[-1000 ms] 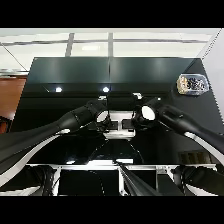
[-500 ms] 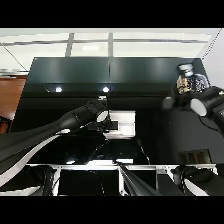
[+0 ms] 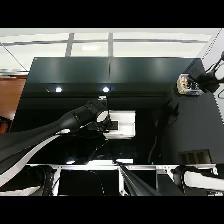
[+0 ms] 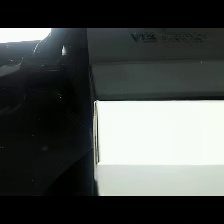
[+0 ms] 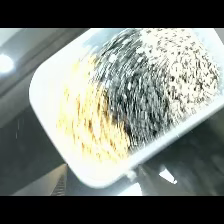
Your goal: Fold the box and place the chain.
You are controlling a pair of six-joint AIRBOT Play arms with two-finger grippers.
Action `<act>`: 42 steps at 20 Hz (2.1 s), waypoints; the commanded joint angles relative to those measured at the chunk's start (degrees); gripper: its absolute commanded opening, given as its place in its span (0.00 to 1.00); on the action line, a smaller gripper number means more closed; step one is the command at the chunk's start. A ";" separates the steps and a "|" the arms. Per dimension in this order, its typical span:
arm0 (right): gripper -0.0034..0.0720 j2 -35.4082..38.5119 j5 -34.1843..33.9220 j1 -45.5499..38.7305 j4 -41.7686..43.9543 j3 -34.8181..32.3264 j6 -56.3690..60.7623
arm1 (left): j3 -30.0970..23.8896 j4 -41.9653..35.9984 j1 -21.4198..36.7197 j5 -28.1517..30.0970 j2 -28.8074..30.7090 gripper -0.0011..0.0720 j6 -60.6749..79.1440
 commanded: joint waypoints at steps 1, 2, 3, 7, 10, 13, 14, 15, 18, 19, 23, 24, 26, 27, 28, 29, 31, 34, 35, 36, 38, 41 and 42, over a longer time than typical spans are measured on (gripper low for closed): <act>0.68 -12.22 10.73 -2.95 6.86 14.16 6.86 | 0.00 0.02 0.02 0.02 0.00 0.05 0.00; 0.68 -14.12 11.19 -2.95 8.55 16.06 7.28 | 0.00 0.00 0.02 0.02 0.00 0.05 0.00; 0.68 -15.80 10.99 -2.97 10.49 17.44 7.96 | 0.00 0.00 0.02 0.02 0.00 0.05 0.00; 0.68 -20.13 10.21 -2.95 13.84 18.82 10.19 | 0.00 0.00 0.02 -0.02 0.00 0.05 0.00; 0.68 -22.23 9.66 -2.95 14.38 18.82 10.16 | 0.00 0.00 0.02 -0.07 0.00 0.05 0.00; 0.59 -22.97 9.49 -2.95 14.27 18.82 9.05 | 0.00 0.00 0.02 -0.04 0.00 0.05 0.00; 0.21 -22.84 9.84 -3.02 15.28 19.08 5.92 | 0.00 0.00 0.02 -0.02 0.00 0.05 0.00; 0.06 -22.67 10.27 -3.26 16.83 19.82 0.92 | 0.00 0.00 0.02 -0.02 0.00 0.05 0.00; 0.06 -21.24 16.55 -4.33 17.77 24.55 -11.02 | 0.00 0.00 0.02 0.00 0.00 0.05 0.00; 0.06 -20.24 19.02 -4.72 17.77 26.16 -14.78 | 0.00 0.00 0.04 0.00 0.00 0.05 0.00; 0.06 -11.39 23.56 -5.33 17.81 29.62 -25.86 | 0.00 0.00 0.02 0.02 0.00 0.05 0.00; 0.06 -8.20 23.28 -5.33 17.88 29.64 -27.17 | 0.00 0.00 0.02 0.02 0.00 0.05 0.00; 0.06 -2.12 23.02 -5.33 18.34 29.64 -29.18 | 0.00 0.04 0.02 0.04 0.00 0.05 0.00; 0.06 0.57 22.45 -5.33 19.41 29.64 -29.86 | 0.00 0.20 0.04 0.04 0.00 0.05 0.00; 0.06 3.30 21.88 -5.33 21.22 29.64 -30.82 | 0.00 0.22 0.04 0.00 0.00 0.05 0.00; 0.06 5.55 21.66 -5.33 23.28 29.66 -31.98 | 0.00 0.20 0.02 0.02 0.00 0.05 0.02; 0.06 9.81 21.77 -5.33 26.40 29.66 -33.77 | 0.00 0.20 0.02 0.00 0.00 0.05 0.00; 0.06 15.91 24.09 -5.33 31.32 29.64 -37.44 | 0.00 0.17 0.02 -0.02 0.00 0.05 0.02; 0.06 17.97 24.90 -5.31 33.11 29.64 -38.21 | 0.00 0.17 0.02 -0.04 0.00 0.05 0.00; 0.06 19.80 25.53 -5.31 34.82 29.64 -38.95 | 0.00 0.17 0.02 -0.15 0.00 0.05 0.00; 0.06 23.19 27.23 -5.31 37.42 29.59 -39.85 | 0.00 0.17 0.02 -0.46 0.00 0.05 0.02; 0.06 26.43 29.22 -3.41 38.60 29.59 -40.72 | 0.00 0.17 0.02 -0.44 0.00 0.05 0.00; 0.06 27.12 30.53 -2.10 38.60 29.57 -40.76 | 0.00 0.17 0.02 -0.46 0.00 0.05 0.02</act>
